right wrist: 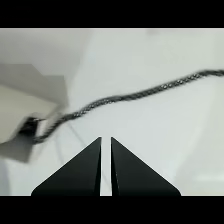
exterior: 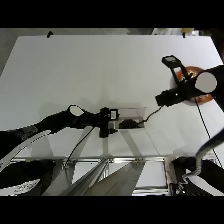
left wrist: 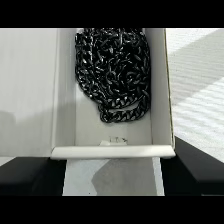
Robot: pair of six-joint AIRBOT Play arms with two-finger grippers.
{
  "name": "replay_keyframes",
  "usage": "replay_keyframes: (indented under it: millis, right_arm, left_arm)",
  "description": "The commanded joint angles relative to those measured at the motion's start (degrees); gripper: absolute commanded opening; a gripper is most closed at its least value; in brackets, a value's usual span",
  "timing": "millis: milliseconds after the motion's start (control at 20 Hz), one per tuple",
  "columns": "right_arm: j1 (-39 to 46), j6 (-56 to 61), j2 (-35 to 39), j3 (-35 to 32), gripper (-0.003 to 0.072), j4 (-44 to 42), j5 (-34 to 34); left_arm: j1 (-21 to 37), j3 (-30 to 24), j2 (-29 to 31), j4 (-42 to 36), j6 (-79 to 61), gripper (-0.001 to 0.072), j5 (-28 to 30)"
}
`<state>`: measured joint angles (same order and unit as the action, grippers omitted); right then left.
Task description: Fold the box and place the chain.
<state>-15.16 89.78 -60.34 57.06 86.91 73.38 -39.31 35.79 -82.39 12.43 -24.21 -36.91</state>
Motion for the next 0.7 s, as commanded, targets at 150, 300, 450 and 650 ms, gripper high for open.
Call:
replay_keyframes:
  millis: [150, 300, 450, 650]
  right_arm:
    - [7.6, -3.3, -9.6, -3.4, 0.0432, 1.8, -7.1]
    - [7.6, -3.2, -14.3, -4.6, 0.0390, 1.8, -10.0]
    - [7.6, -3.2, -17.8, -5.3, 0.0351, 1.8, -12.0]
    - [7.6, -2.6, -20.4, -5.3, 0.0329, 1.7, -14.7]
  left_arm:
    - [0.0, 0.0, 0.0, 0.0, 0.0, 0.0363, 0.0]
    - [0.0, 0.0, 0.0, 0.0, 0.0, 0.0363, 0.0]
    - [0.0, 0.0, 0.0, 0.0, 0.0, 0.0363, 0.0]
    - [0.0, 0.0, 0.0, 0.0, 0.0, 0.0363, 0.0]
